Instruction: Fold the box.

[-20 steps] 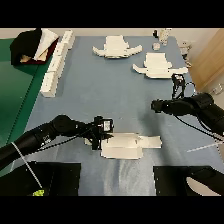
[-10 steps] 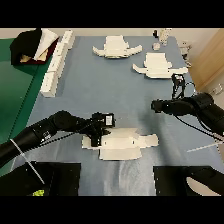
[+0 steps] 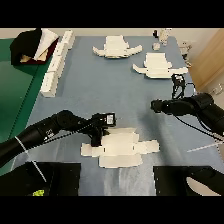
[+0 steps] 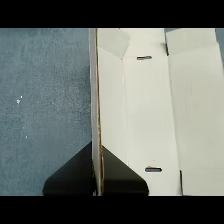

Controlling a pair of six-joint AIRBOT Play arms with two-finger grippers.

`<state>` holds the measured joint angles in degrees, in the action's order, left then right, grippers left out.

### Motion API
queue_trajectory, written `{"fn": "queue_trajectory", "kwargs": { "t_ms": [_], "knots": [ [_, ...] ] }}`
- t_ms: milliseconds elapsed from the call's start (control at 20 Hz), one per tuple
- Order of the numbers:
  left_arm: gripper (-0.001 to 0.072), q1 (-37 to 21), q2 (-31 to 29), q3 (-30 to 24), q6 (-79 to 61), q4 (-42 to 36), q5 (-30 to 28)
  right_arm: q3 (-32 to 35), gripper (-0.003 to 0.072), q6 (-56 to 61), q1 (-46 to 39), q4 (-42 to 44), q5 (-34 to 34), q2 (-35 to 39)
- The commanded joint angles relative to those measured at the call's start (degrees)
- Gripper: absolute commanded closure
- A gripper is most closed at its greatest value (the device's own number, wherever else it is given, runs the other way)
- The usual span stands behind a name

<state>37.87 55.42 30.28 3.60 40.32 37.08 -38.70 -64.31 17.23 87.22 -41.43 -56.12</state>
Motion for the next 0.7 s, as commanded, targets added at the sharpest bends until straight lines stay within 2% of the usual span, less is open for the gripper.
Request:
{"fn": "queue_trajectory", "kwargs": {
  "t_ms": [0,100,200,350,450,650],
  "knots": [
    [0.0696,0.0,0.2,0.0,-1.9,-0.1,0.0,0.0,0.0396,0.0,0.0,0.3,0.0,0.0],
    [0.0697,0.0,-0.9,0.4,-5.0,-1.3,-1.0,0.0,0.0395,0.0,0.0,0.3,-0.1,0.0],
    [0.0698,0.0,-4.3,0.4,-10.7,-4.5,-5.1,0.0,0.0396,0.0,0.0,0.3,0.0,0.0],
    [0.0699,1.5,-10.1,-0.5,-12.8,-4.3,-9.4,0.0,0.0395,0.0,0.0,0.3,0.0,0.0],
    [0.0699,3.7,-13.0,-3.3,-12.9,-4.0,-11.8,0.0,0.0395,0.0,0.0,0.3,0.0,0.0],
    [0.0699,11.3,-14.6,-10.5,-13.0,-2.8,-21.6,0.0,0.0395,0.0,0.0,0.3,0.0,0.0]
  ]
}}
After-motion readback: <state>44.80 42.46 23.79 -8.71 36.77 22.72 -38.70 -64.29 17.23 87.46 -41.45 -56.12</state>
